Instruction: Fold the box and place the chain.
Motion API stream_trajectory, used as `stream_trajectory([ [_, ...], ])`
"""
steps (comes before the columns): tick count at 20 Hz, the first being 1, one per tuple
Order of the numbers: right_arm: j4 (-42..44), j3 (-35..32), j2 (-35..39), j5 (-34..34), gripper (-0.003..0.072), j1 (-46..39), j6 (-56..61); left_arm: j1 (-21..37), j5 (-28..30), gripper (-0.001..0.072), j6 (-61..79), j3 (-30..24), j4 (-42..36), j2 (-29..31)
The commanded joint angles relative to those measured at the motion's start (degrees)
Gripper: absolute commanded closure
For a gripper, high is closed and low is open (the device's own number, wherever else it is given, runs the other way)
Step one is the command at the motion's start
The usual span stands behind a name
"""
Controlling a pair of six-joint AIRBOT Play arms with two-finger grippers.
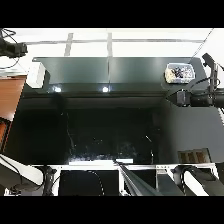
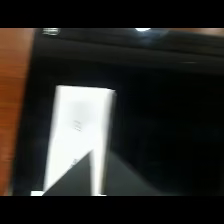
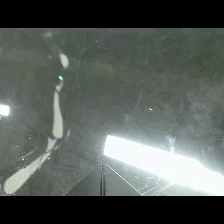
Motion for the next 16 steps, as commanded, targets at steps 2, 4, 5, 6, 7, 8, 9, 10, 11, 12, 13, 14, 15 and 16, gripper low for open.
stream_trajectory([
  [2,-0.85,0.02,0.04,-1.29,0.0671,0.02,-1.46,-1.88,-13.46,0.0687,4.39,-6.93,-20.00,8.63],
  [4,-3.67,-0.76,0.02,-5.27,0.0670,0.57,-1.88,-7.67,-13.88,0.0688,6.99,-15.58,-25.29,14.71],
  [5,-5.27,-1.53,0.00,-8.20,0.0671,1.16,-1.88,-11.19,-11.67,0.0688,7.21,-20.94,-22.82,18.40],
  [6,-6.84,-2.71,-0.02,-11.72,0.0671,1.73,-1.90,-15.10,-7.78,0.0687,6.86,-27.69,-18.67,22.86],
  [7,-7.93,-3.91,-0.07,-14.56,0.0671,2.12,-1.90,-18.34,-3.50,0.0687,5.16,-34.49,-14.67,27.28],
  [8,-8.90,-5.20,-0.07,-16.83,0.0671,2.23,-1.88,-21.20,0.92,0.0686,2.91,-41.99,-11.19,32.15],
  [9,-10.27,-5.95,-0.07,-17.38,0.0671,2.21,-1.84,-23.08,4.63,0.0686,1.16,-48.63,-8.85,36.63],
  [10,-12.44,-6.01,-0.07,-16.72,0.0671,2.21,-1.84,-24.26,7.91,0.0685,-0.28,-55.54,-8.07,41.40],
  [11,-12.92,-6.01,-0.07,-15.69,0.0670,2.21,-1.79,-24.63,9.68,0.0685,-0.46,-61.42,-9.05,45.57],
  [12,-12.85,-6.01,-0.07,-15.26,0.0671,2.21,-1.79,-24.68,11.02,0.0685,-0.44,-67.28,-10.69,49.72],
  [13,-12.83,-6.01,-0.07,-15.26,0.0671,2.21,-1.79,-24.65,12.52,0.0685,-0.44,-72.28,-11.41,53.22],
  [14,-12.83,-6.01,-0.07,-15.26,0.0670,2.21,-1.79,-24.59,14.69,0.0685,-0.44,-76.78,-11.39,56.50],
  [15,-12.83,-6.01,-0.07,-15.26,0.0670,2.21,-1.79,-24.46,17.14,0.0685,-0.44,-80.32,-11.34,59.34],
  [16,-12.83,-6.01,-0.07,-15.26,0.0670,2.21,-1.79,-24.20,19.34,0.0685,-0.44,-82.62,-11.34,61.37],
])
